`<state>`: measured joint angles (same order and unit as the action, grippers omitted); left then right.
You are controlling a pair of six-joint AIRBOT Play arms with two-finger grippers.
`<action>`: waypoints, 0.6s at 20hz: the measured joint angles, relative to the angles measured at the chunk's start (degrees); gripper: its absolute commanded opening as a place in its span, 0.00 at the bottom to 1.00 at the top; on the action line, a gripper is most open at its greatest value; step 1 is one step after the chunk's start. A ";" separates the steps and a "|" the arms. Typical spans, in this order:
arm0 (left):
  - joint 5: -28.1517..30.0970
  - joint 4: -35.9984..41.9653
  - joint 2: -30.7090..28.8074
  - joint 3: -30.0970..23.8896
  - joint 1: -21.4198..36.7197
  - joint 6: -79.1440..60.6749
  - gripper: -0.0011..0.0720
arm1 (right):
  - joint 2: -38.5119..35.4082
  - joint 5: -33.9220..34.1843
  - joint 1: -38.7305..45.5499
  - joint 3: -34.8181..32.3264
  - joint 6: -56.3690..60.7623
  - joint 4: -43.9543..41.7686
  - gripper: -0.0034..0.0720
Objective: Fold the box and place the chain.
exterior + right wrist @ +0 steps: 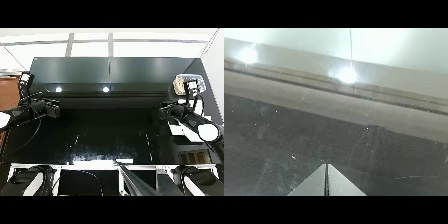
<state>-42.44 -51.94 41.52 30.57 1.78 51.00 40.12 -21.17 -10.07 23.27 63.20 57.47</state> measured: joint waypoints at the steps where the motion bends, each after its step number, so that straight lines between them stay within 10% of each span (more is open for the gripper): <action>1: 0.00 -0.02 0.00 0.00 0.00 0.00 0.06 | 0.00 0.00 0.00 0.00 0.02 0.00 0.06; 12: 0.00 0.00 0.00 0.00 0.00 0.00 0.06 | 0.00 0.00 0.00 0.00 0.00 0.00 0.06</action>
<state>-42.44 -51.94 41.52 30.57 1.78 51.00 40.12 -21.17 -10.07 23.27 63.20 57.47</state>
